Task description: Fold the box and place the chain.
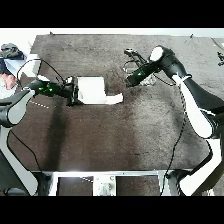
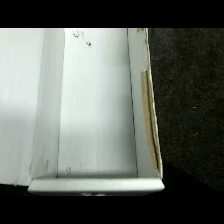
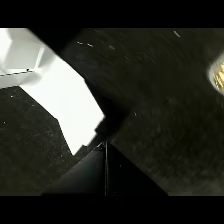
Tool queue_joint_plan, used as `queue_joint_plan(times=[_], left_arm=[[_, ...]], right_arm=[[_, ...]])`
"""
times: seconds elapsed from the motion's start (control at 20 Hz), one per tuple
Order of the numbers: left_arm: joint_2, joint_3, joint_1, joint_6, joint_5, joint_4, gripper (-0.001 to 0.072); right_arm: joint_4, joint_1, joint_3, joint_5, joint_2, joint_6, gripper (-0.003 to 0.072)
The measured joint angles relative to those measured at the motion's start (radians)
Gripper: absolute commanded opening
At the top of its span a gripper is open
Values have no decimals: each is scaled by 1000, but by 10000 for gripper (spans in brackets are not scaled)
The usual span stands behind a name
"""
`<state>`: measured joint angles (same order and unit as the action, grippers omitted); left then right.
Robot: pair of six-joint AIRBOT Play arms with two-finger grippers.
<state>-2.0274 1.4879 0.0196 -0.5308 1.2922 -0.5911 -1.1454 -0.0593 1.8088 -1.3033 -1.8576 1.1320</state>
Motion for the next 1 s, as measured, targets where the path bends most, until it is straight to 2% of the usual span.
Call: queue_joint_plan(times=[0.1, 0.45, 0.75, 0.8, 0.85, 1.0], left_arm=[[0, 0, 0, 0, 0, 0, 298], [0, 0, 2, 0, 2, 0, 299], [0, 0, 2, 0, 2, 0, 298], [0, 0, 2, 0, 2, 0, 298], [0, 0, 2, 0, 2, 0, 298], [0, 0, 2, 0, 2, 0, 298]], right_arm=[[40, 19, -52, 7, 2, 34, -14], [245, 55, -287, 197, 3, 31, -14], [418, 22, -389, 243, 3, -6, -2], [440, 8, -395, 242, 3, -8, 157], [459, -5, -397, 240, 3, -10, 257], [505, -41, -380, 248, 3, -12, 256]])
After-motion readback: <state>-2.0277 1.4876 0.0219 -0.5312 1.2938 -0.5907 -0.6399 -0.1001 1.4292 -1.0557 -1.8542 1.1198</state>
